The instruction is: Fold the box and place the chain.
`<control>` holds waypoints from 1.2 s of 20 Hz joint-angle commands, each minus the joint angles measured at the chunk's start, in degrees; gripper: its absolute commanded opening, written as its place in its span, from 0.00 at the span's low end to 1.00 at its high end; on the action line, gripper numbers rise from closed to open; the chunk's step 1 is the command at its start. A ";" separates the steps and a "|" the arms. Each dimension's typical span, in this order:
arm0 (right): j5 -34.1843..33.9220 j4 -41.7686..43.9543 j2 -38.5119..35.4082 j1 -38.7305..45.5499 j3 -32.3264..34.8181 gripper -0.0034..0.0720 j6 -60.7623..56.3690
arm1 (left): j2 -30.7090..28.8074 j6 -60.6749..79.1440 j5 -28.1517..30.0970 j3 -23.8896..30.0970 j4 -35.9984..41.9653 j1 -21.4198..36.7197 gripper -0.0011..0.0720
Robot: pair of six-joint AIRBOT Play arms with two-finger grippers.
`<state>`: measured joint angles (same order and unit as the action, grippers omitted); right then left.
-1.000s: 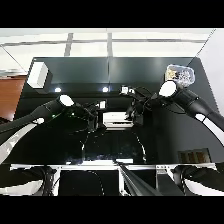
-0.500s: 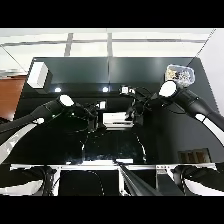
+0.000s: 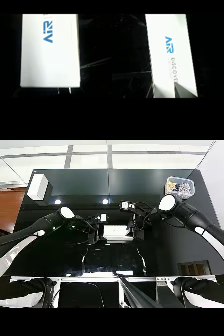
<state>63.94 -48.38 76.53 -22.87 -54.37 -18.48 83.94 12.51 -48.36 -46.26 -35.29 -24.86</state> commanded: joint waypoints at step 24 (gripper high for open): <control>-9.46 28.02 3.91 5.79 13.25 0.07 -33.79 | 0.02 -0.04 0.79 -0.13 0.00 0.00 0.51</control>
